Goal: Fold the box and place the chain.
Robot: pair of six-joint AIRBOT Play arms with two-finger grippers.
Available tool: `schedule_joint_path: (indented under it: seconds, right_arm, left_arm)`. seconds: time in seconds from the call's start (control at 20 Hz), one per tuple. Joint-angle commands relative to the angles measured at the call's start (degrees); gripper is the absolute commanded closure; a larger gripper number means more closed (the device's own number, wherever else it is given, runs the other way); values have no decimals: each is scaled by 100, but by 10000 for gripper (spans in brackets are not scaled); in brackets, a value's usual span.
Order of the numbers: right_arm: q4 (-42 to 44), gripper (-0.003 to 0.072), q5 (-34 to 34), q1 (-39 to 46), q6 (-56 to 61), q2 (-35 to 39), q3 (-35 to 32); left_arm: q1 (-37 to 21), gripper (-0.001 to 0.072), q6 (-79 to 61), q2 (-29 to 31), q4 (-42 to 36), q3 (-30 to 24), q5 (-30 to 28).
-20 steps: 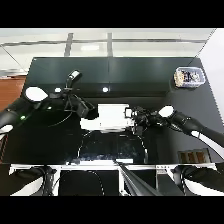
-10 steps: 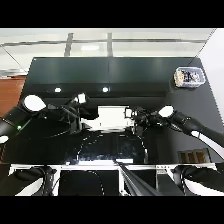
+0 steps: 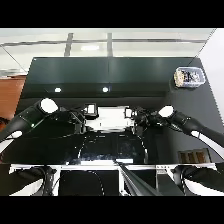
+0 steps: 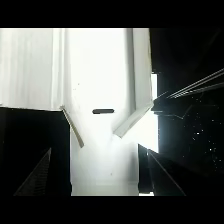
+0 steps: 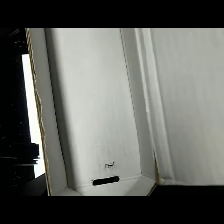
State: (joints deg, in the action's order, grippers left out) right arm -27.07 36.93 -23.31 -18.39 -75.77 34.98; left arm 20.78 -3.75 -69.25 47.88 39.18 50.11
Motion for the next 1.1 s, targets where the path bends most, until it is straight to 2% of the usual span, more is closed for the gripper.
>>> schedule_joint_path:
  seconds: [0.0, 0.05, 0.1, 0.2, 0.25, 0.35, 1.05]
  right_arm:
    - [2, 217, 0, 0, 0, -4, 4]
    - [2, 217, 0, 0, 0, -4, 4]
    - [2, 217, 0, 0, -2, -4, 4]
    - [2, 217, -2, 0, 0, -4, 4]
    - [2, 217, 0, 0, 0, -4, 4]
    - [2, 217, 0, 0, 0, -4, 4]
    - [2, 217, 0, 0, 0, -4, 4]
  left_arm:
    - [72, 22, -81, -223, -374, -4, -90]
    - [140, 46, -79, -232, -382, -4, -125]
    - [201, 124, -79, -236, -382, -4, -153]
    - [326, 355, -81, -247, -382, -4, -221]
    - [367, 433, -81, -247, -378, -4, -249]
    - [422, 483, -79, -247, -380, -4, -343]
    - [428, 488, -74, -262, -898, -2, -614]
